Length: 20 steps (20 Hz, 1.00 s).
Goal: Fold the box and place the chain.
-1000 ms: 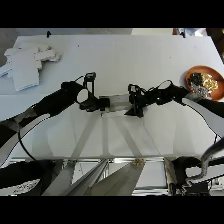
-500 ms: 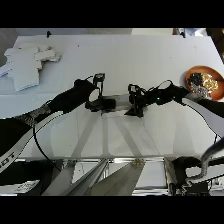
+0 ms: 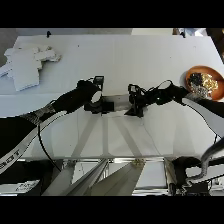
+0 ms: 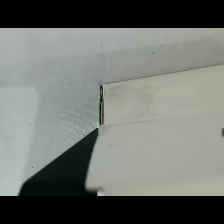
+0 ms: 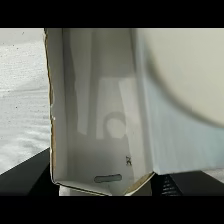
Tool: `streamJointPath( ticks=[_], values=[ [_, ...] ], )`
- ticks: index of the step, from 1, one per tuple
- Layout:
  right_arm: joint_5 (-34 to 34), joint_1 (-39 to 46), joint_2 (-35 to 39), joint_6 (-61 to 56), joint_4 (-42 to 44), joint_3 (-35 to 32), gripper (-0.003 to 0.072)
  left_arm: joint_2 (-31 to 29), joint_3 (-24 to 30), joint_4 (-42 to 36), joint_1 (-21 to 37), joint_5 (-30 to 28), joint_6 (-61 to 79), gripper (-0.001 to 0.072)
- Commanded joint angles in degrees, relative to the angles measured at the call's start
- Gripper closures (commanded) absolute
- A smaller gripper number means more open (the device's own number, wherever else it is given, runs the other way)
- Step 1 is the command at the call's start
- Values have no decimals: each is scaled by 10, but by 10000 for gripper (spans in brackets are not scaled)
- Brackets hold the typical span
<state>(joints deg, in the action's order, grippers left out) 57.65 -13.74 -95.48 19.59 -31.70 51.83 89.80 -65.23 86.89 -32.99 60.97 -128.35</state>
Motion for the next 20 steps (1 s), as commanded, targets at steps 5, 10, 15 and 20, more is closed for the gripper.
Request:
streamJointPath(
  ticks=[5,10,15,20],
  values=[
    [0,0,0,0,0,1,377,2,0,3,0,-11,-20,701],
    [0,0,0,0,0,1,377,-7,0,4,0,-10,-1,387],
    [0,0,0,0,0,1,377,-24,0,8,8,-8,45,66],
    [0,0,0,0,0,1,377,-71,1,-62,61,-1,221,66]
  ],
)
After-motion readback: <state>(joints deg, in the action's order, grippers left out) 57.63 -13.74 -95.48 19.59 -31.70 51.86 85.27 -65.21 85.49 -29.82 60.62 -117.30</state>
